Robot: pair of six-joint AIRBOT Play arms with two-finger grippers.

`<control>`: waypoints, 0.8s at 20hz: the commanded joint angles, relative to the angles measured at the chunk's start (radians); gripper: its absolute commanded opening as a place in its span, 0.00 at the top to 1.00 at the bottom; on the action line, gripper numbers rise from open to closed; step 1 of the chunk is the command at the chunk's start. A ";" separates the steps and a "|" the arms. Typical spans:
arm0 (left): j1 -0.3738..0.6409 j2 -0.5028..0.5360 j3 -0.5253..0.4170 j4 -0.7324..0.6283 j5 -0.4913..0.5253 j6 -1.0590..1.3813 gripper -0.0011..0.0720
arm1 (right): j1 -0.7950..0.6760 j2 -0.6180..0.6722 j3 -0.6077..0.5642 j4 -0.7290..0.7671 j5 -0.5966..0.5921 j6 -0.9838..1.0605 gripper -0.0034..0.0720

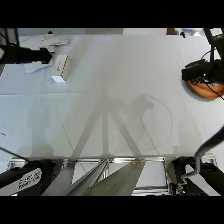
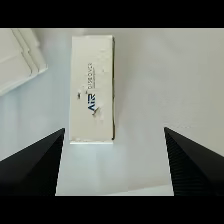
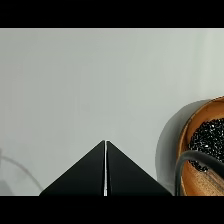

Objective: Fold the box and place the chain.

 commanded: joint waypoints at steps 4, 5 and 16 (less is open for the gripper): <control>0.000 0.211 0.001 -0.150 -0.006 0.002 0.03 | 0.000 0.001 0.000 0.000 0.000 0.000 0.94; 0.000 0.229 0.001 -0.174 -0.006 0.002 0.03 | 0.000 0.001 0.000 0.000 0.000 0.000 0.94; 0.000 0.272 0.001 -0.195 -0.007 0.000 0.03 | 0.000 0.001 0.000 0.000 0.000 0.000 0.94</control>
